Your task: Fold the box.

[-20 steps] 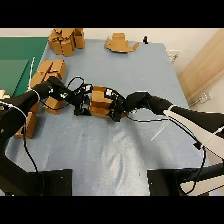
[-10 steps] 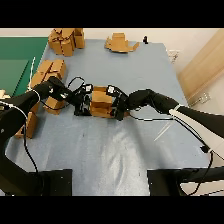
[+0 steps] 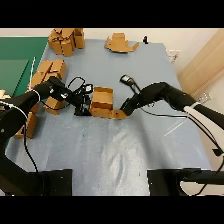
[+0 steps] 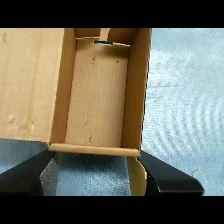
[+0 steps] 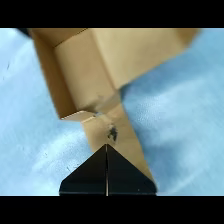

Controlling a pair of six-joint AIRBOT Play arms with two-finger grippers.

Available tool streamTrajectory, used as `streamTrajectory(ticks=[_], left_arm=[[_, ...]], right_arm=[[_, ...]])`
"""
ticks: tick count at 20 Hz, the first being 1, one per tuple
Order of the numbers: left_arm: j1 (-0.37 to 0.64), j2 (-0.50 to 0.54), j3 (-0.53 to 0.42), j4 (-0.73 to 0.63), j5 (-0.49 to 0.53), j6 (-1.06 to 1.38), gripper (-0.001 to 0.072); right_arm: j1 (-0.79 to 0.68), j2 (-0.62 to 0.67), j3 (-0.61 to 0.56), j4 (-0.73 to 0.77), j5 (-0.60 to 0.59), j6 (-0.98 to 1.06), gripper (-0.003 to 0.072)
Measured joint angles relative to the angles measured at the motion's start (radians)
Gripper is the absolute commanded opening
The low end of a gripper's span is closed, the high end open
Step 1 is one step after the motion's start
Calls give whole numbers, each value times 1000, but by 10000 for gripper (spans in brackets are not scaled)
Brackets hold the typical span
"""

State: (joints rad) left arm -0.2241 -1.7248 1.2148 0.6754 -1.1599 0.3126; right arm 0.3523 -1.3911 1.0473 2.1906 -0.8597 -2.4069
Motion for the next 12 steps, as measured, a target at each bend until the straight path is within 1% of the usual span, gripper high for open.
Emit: streamTrajectory(ticks=[4, 6, 9, 12], left_arm=[[0, 0, 0, 0, 0, 0, 523], [0, 0, 0, 1, 0, 0, 523], [0, 0, 0, 1, 1, 0, 523], [0, 0, 0, 1, 2, 1, 523]], right_arm=[[-99, 95, -48, 13, 1, 260, 4], [-159, 126, -83, 16, -29, 399, 5], [-215, 115, -122, 36, -96, 543, 5], [-224, 48, -138, 99, -130, 594, 6]])
